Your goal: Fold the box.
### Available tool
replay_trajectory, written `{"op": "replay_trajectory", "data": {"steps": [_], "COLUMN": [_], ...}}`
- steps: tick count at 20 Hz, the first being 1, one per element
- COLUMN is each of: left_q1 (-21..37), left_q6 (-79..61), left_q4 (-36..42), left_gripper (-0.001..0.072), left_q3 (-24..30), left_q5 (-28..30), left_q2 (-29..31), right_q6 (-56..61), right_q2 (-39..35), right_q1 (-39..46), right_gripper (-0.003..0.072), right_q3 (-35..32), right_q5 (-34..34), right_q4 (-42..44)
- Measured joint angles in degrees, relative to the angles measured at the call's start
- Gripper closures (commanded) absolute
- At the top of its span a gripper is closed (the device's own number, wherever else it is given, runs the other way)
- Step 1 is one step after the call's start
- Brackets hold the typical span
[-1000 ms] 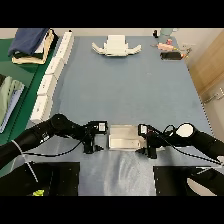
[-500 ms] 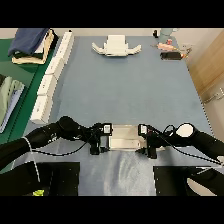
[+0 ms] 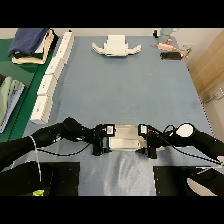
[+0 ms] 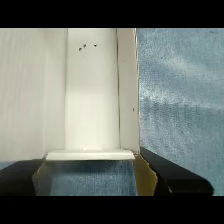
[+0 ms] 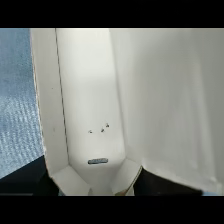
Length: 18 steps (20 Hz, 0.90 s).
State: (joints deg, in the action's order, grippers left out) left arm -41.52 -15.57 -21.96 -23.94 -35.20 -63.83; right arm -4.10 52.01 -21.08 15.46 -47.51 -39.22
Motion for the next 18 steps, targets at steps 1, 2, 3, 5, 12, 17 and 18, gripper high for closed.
{"op": "replay_trajectory", "data": {"steps": [1,2,3,5,12,17,18], "left_q1": [-0.3,-0.4,-0.6,-0.8,-1.4,-1.7,-1.7], "left_q6": [0.0,0.0,0.0,0.1,1.6,2.6,2.7], "left_q4": [0.0,0.0,-0.1,-0.1,-0.5,-1.2,-1.2], "left_gripper": [0.0014,0.0014,0.0014,0.0014,0.0298,0.0298,0.0297], "left_q3": [0.0,-0.1,-0.1,-0.1,-0.6,-0.9,-0.9], "left_q5": [0.2,0.5,0.7,0.9,1.9,2.3,2.3], "left_q2": [-0.1,-0.2,-0.3,-0.4,-1.0,-1.2,-1.2], "right_q6": [0.0,0.0,0.0,0.0,0.0,0.0,0.0], "right_q2": [0.0,0.0,0.0,0.0,0.0,0.0,0.0], "right_q1": [0.0,0.0,0.0,0.0,0.0,0.0,0.0], "right_gripper": [0.0113,0.0113,0.0112,0.0113,0.0112,0.0113,0.0113], "right_q3": [0.0,0.0,0.0,0.0,0.0,0.0,0.0], "right_q5": [0.0,0.0,0.0,0.0,0.0,0.0,0.0], "right_q4": [0.0,0.0,0.0,0.0,0.0,0.0,0.0]}}
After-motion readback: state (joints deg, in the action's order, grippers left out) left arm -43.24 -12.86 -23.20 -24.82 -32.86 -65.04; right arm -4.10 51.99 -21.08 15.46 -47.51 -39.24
